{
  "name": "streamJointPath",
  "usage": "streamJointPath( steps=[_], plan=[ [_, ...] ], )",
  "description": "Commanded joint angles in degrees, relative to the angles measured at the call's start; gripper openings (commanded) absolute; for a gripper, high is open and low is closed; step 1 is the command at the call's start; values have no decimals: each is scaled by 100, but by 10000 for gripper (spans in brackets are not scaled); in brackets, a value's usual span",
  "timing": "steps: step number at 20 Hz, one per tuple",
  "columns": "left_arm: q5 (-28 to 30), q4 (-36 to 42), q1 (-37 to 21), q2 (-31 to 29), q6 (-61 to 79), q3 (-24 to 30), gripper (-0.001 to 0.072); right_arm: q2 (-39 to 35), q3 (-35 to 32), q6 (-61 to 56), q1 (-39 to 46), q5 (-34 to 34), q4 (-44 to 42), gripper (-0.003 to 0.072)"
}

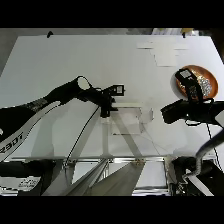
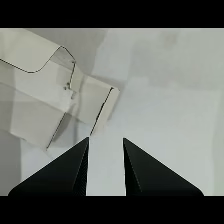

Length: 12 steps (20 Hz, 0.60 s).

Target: Fold the box and place the chain.

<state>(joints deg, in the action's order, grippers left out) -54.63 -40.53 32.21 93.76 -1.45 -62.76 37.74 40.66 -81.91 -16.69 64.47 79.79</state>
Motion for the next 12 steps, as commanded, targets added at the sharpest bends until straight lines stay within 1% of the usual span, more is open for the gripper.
streamJointPath(
  steps=[1,8,12],
  plan=[
    [-33,-2,2,2,-2,2,11,-2,-4,-2,-2,4,-4,238],
    [-85,-2,2,2,-2,2,11,-2,-4,22,-4,70,-2,238],
    [-87,-2,2,2,-2,2,11,-2,-4,479,-2,70,-44,238]
  ],
)
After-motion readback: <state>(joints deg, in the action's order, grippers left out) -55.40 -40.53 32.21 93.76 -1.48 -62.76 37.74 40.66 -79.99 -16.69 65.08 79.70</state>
